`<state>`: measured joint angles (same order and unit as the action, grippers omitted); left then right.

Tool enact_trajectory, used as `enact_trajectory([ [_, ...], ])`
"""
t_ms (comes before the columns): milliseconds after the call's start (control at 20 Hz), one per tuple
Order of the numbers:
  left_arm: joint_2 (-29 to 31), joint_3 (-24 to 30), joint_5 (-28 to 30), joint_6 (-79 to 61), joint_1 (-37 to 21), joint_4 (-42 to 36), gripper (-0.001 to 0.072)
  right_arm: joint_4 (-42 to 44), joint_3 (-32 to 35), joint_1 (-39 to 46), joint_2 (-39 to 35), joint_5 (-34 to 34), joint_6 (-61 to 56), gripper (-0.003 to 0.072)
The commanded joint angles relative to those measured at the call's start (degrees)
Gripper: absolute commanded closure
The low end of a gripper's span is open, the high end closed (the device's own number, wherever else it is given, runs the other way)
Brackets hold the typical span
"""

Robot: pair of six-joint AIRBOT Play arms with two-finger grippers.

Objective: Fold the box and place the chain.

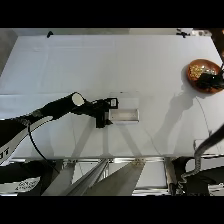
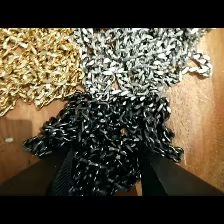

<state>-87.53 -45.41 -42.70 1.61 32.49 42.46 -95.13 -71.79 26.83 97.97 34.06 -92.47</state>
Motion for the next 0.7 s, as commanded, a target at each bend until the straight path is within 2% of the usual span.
enact_trajectory([
  [0, 0.0, 0.0, 0.0, 0.0, 0.0, 0.0, 0.0497, 0.4, -1.9, 0.3, 4.2, 0.3, -0.1, 0.0282],
  [50, 0.0, 0.0, 0.0, 0.0, 0.0, 0.0, 0.0497, 0.4, -1.9, 0.3, 4.6, 0.3, -0.1, 0.0287],
  [100, 0.0, 0.0, 0.0, 0.0, 0.0, 0.0, 0.0497, 0.5, -1.9, 0.3, 4.9, 0.6, 0.0, 0.0353],
  [200, 0.0, 0.0, 0.0, 0.0, 0.0, 0.0, 0.0497, 0.5, -1.9, 0.3, 4.7, 1.4, -0.1, 0.0615],
  [250, 0.0, 0.0, 0.0, 0.0, 0.0, 0.0, 0.0497, 0.8, -1.9, 0.3, 4.3, 1.7, -0.1, 0.0679],
  [400, 0.0, 0.0, 0.0, 0.0, 0.0, 0.0, 0.0497, 1.6, -1.9, 0.3, 1.2, 2.4, -0.1, 0.0680],
  [650, 0.0, 0.0, 0.0, 0.0, 0.0, 0.0, 0.0497, 2.5, -1.9, 0.3, -8.5, 6.0, 2.3, 0.0682],
])
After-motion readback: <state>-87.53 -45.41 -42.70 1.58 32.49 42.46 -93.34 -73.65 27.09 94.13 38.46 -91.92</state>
